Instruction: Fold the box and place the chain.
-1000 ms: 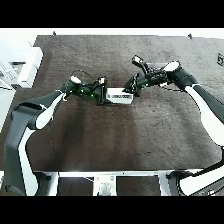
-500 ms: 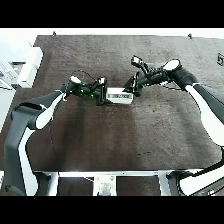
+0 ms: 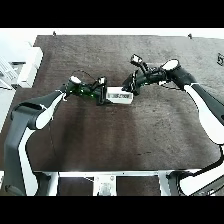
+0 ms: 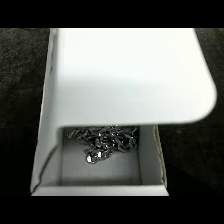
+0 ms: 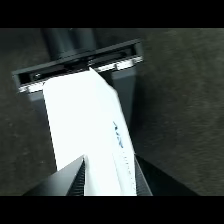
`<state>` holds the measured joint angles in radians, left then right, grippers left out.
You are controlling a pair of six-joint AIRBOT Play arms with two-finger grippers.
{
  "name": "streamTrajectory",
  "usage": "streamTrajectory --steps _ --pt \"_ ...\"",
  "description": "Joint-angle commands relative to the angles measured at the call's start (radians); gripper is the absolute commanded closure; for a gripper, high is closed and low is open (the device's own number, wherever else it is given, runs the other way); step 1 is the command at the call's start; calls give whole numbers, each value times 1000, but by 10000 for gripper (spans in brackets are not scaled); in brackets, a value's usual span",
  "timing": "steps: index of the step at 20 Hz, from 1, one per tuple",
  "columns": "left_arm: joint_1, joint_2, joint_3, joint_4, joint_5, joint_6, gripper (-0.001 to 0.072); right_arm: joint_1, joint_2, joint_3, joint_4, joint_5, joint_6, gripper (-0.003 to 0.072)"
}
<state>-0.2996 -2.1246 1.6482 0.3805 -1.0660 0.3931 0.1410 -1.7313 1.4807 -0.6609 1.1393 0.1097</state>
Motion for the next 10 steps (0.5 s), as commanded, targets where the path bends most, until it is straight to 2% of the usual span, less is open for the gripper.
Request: streamTrajectory --steps 1,6,8,10 --pt "1 1 1 0 0 0 231 8 -18 1 2 19 -2 317" --pt "1 1 1 0 0 0 231 15 -19 2 -22 48 0 317" --pt "1 1 0 0 0 0 231 15 -19 1 -48 49 23 257" --pt "1 1 1 0 0 0 230 16 -19 1 -66 48 24 257"
